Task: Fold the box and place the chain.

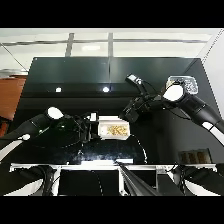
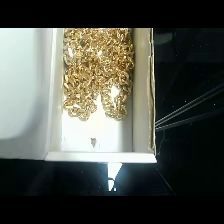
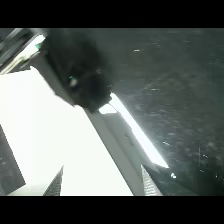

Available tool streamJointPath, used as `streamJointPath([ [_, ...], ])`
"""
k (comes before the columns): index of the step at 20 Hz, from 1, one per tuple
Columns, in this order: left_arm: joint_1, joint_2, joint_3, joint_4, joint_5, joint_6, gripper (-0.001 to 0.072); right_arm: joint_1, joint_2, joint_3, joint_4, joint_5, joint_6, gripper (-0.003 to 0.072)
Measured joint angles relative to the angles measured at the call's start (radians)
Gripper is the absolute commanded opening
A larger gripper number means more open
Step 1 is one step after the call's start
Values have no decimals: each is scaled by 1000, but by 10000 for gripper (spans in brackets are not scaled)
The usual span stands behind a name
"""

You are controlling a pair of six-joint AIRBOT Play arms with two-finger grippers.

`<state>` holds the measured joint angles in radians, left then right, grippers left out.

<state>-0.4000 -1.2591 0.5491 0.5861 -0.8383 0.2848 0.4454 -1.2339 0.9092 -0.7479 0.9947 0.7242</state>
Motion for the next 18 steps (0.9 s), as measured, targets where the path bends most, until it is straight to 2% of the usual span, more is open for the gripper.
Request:
streamJointPath([
  [6, 0, 0, 0, 0, 0, 0, 484, 72, -5, 0, -90, 37, -24, 538],
  [8, 0, 0, 0, 0, 0, 0, 484, 84, -5, 0, -102, 40, -26, 397],
  [9, 0, 0, 0, 0, 0, -1, 484, 89, -5, 0, -104, 43, -27, 396],
  [10, 0, 0, 0, 0, 0, -1, 484, 93, -5, 0, -110, 43, -29, 322],
  [11, 0, 0, 0, 0, 0, -1, 484, 98, -5, 0, -113, 46, -30, 302],
  [18, 0, 0, 0, 0, 0, -1, 484, 122, -5, 0, -130, 46, -30, 301],
])
